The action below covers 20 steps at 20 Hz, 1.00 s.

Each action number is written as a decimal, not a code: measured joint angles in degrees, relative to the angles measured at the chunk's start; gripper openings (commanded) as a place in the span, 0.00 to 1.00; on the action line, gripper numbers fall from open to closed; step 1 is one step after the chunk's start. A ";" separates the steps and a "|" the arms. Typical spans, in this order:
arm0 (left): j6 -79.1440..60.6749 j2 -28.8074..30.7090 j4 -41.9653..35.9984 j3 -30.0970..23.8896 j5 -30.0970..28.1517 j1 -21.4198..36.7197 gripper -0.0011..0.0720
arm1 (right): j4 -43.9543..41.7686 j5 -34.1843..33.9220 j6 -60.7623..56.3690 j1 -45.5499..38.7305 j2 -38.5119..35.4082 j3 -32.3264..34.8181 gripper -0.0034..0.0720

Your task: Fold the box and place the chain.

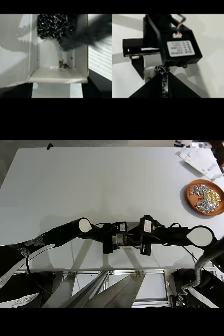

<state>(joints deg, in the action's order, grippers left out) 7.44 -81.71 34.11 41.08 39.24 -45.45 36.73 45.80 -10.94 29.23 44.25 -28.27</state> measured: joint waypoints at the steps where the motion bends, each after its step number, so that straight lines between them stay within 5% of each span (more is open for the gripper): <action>1: 0.00 0.00 0.00 0.00 0.00 0.00 0.39 | 0.61 0.50 -1.77 0.00 1.38 0.02 0.07; 3: 0.00 0.00 0.00 0.00 0.00 0.00 0.39 | 2.08 1.44 -4.90 0.00 3.32 0.00 0.08; 5: 0.02 0.00 0.00 0.00 0.02 0.00 0.39 | 3.76 2.45 -8.17 0.00 4.50 0.00 0.32; 12: 0.07 0.00 -0.02 0.00 0.02 0.00 0.39 | 8.17 3.61 -15.96 0.00 4.90 0.00 0.32; 20: 0.09 0.00 -0.02 0.00 0.02 0.00 0.39 | 27.58 14.60 -33.51 -2.32 -7.89 0.24 0.32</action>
<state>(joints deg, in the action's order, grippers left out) 7.53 -81.71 34.09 41.08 39.27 -45.45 64.31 60.40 -44.45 26.92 36.36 -28.03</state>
